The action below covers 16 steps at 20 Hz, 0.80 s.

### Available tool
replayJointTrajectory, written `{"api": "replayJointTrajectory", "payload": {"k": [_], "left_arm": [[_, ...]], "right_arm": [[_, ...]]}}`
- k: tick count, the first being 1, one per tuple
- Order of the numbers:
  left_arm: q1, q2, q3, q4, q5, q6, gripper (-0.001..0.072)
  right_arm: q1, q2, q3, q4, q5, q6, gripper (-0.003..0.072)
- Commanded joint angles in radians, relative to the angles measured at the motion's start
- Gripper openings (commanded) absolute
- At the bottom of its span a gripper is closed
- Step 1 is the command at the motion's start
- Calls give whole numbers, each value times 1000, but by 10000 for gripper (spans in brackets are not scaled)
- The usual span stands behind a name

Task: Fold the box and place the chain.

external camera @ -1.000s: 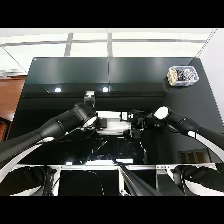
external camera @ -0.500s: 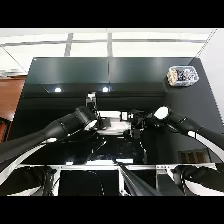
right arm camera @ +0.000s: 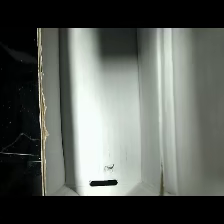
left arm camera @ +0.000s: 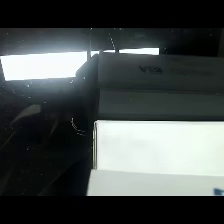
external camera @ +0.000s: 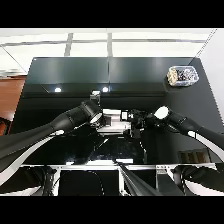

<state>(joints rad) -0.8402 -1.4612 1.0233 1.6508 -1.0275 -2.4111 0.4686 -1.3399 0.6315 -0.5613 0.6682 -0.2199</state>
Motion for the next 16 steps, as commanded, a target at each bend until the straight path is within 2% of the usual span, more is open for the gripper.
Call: {"api": "replayJointTrajectory", "payload": {"k": [1, 2, 3, 4, 7, 8, 9, 11, 12, 15, 16], "left_arm": [[1, -3, 6, -19, -5, 8, 39], [1, -3, 6, -25, -6, 6, 222], [4, -3, 6, -30, -8, 2, 454], [7, -3, 6, -40, -10, 2, 491], [13, -3, 6, -35, -26, 2, 490], [19, -3, 5, -36, -29, 2, 487], [24, -3, 5, -36, -31, 2, 402], [34, -3, 5, -37, -28, 3, 106], [34, -3, 5, -37, -28, 3, 27], [32, -4, 5, -37, -29, 3, 27], [32, -4, 5, -37, -29, 3, 27]], "right_arm": [[1, 0, 0, 0, 0, -1, 131], [1, -1, 0, -1, 0, -1, 130], [1, -1, 0, -1, 0, -1, 131], [1, 0, 0, 0, 0, -1, 131], [1, -1, 0, 0, 0, -1, 131], [1, 0, 0, -1, 0, -1, 130], [1, -1, 0, -1, 0, -1, 131], [1, 0, 0, -1, 0, -1, 131], [1, -1, 0, 0, 0, -1, 131], [1, 0, 0, 0, 0, 0, 150], [1, 0, 0, 1, 1, 2, 433]]}}
